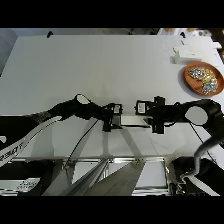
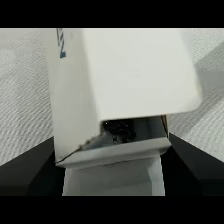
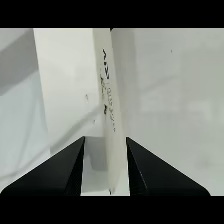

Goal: Fold the box and place the chain.

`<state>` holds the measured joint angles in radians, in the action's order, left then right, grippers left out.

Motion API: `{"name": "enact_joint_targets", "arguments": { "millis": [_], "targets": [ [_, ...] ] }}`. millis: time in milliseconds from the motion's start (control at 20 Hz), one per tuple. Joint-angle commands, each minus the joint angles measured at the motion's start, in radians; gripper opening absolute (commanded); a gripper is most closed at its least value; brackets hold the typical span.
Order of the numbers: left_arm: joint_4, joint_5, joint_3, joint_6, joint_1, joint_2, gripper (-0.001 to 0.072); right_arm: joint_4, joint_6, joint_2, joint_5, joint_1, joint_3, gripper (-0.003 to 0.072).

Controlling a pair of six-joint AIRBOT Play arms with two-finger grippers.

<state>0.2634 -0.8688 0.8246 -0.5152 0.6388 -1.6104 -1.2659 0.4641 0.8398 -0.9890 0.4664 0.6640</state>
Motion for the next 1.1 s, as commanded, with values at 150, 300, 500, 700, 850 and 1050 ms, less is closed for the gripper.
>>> {"name": "enact_joint_targets", "arguments": {
  "millis": [150, 300, 500, 700, 850, 1050],
  "targets": [
    [-0.002, 0.004, 0.001, 0.003, -0.001, 0.000, 0.0185, 0.013, -0.046, -0.010, 0.008, 0.001, 0.001, 0.0293],
    [-0.002, 0.004, 0.000, 0.003, -0.001, 0.000, 0.0185, 0.069, -0.095, 0.007, 0.033, 0.001, 0.001, 0.0292],
    [-0.002, 0.004, 0.000, 0.003, -0.001, 0.000, 0.0185, 0.066, -0.103, 0.051, -0.006, 0.001, 0.001, 0.0259],
    [-0.002, 0.004, 0.000, 0.003, -0.001, 0.000, 0.0185, 0.037, -0.102, 0.058, -0.009, 0.001, 0.001, 0.0191],
    [-0.002, 0.004, 0.000, 0.003, -0.001, 0.000, 0.0185, 0.028, -0.098, 0.058, -0.005, 0.001, 0.001, 0.0127],
    [-0.002, 0.004, 0.000, 0.003, -0.001, 0.000, 0.0185, 0.021, -0.094, 0.058, 0.013, 0.001, 0.001, 0.0049]
  ]
}}
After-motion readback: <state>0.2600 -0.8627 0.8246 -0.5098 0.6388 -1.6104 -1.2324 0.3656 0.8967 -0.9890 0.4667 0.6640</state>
